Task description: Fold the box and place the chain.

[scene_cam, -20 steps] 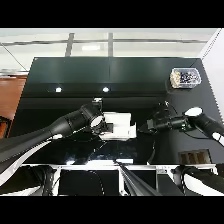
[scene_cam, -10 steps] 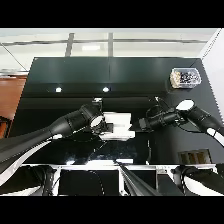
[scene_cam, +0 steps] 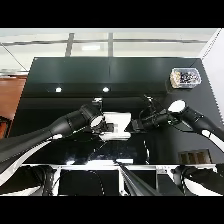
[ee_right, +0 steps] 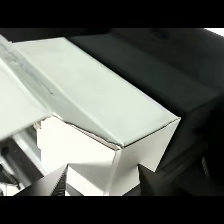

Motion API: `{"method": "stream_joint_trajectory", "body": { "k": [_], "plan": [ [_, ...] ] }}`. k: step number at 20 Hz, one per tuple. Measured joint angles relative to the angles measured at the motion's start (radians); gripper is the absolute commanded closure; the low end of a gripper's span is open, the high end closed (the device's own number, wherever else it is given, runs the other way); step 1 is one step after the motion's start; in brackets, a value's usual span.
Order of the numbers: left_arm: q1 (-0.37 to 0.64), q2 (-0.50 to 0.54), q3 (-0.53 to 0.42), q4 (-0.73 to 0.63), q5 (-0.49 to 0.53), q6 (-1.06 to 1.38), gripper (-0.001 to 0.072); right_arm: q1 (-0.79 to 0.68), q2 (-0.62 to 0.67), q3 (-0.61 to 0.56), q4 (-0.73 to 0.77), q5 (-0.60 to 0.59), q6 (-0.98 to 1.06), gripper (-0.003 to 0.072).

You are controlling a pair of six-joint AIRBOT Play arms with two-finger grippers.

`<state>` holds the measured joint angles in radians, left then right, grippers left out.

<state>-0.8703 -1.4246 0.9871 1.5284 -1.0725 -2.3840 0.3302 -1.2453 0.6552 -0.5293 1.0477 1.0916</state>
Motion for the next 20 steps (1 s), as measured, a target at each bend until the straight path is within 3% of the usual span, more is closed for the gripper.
{"method": "stream_joint_trajectory", "body": {
  "k": [10,15,20],
  "plan": [
    [0.0,0.0,0.0,0.0,0.001,0.002,0.0685,0.161,0.0,0.069,-0.248,-0.12,0.35,0.0211],
    [0.0,0.0,0.0,0.0,0.006,0.002,0.0685,0.267,-0.003,0.145,-0.517,-0.14,0.644,0.0212],
    [0.0,0.0,0.0,0.0,0.006,0.002,0.0684,0.338,-0.031,0.224,-0.762,-0.076,0.929,0.0212]
  ]
}}
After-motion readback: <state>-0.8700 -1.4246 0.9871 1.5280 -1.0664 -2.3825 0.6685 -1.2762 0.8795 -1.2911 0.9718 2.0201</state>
